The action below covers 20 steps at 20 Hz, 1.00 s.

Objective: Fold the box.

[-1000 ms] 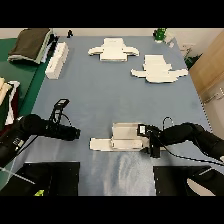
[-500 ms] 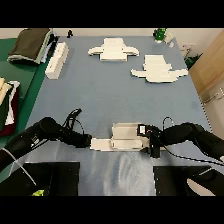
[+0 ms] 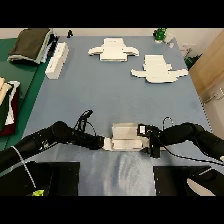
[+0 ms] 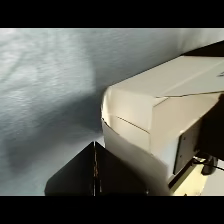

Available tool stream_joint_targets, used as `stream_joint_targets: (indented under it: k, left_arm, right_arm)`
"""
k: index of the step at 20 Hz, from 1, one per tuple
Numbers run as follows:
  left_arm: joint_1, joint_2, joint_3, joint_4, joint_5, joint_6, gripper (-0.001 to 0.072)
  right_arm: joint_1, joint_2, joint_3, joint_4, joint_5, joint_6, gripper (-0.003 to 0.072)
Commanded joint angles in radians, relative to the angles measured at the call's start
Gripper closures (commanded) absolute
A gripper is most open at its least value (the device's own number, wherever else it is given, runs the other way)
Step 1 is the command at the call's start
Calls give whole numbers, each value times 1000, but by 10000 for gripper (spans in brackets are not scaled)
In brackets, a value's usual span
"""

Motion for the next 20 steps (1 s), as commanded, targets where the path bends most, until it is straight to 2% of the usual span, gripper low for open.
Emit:
stream_joint_targets:
  k: [1,5,7,8,9,10,13,16,20]
  left_arm:
    - [-55,-2,26,-40,34,-44,694]
    - [-52,-2,79,-8,-1,-56,694]
    - [-33,-2,113,106,-71,-172,691]
    - [-20,-2,132,158,-110,-216,580]
    - [-13,-2,145,178,-130,-245,339]
    - [-14,-2,158,180,-135,-253,315]
    - [-15,-2,182,174,-123,-252,314]
    - [-18,-9,182,111,-117,-251,314]
    - [-52,-53,182,85,-44,-253,313]
  right_arm:
    - [0,1,0,0,0,0,178]
    - [0,1,0,0,0,0,178]
    - [0,1,0,0,0,0,179]
    - [0,1,0,0,0,0,179]
    - [0,1,0,0,0,0,178]
    - [0,1,0,0,0,0,179]
    - [0,0,0,0,0,0,178]
    - [0,1,0,0,0,0,179]
    - [0,1,0,0,0,0,178]
